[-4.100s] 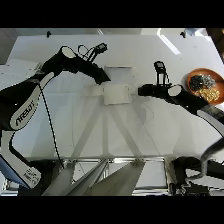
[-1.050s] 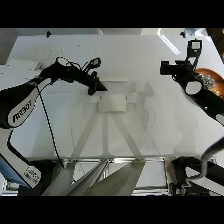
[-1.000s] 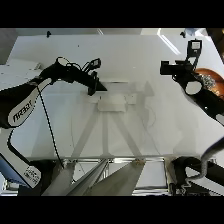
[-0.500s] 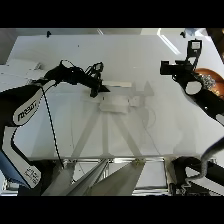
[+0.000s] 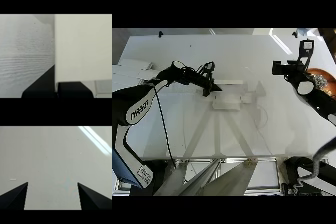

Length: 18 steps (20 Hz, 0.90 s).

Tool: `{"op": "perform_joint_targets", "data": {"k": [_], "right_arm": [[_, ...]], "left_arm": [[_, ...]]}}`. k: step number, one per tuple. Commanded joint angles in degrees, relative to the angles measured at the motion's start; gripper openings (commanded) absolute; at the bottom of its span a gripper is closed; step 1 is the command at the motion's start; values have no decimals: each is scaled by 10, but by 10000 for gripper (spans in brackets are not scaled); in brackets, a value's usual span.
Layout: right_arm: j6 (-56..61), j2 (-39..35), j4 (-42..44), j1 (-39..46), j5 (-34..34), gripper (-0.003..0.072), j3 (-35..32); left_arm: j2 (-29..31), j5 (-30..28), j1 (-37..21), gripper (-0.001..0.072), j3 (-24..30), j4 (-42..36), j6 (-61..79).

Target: Fold the box and place the chain.

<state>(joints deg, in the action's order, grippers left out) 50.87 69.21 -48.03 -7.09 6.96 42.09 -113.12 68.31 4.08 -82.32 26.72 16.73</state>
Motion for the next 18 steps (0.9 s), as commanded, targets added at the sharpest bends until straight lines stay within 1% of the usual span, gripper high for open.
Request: {"op": "perform_joint_targets", "data": {"k": [1, 10, 15, 18], "right_arm": [[0, 0, 0, 0, 0, 687, 1], [0, 0, 0, 0, 0, 687, 1], [0, 0, 0, 0, 0, 687, 1], [0, 0, 0, 0, 0, 687, 1]], "left_arm": [[-3, -10, -2, 7, 0, -8, 0], [-1, -5, 0, 6, 0, 3, -3], [7, -21, 7, 6, 0, 49, -4], [7, -35, 12, 7, 0, 49, -4]]}}
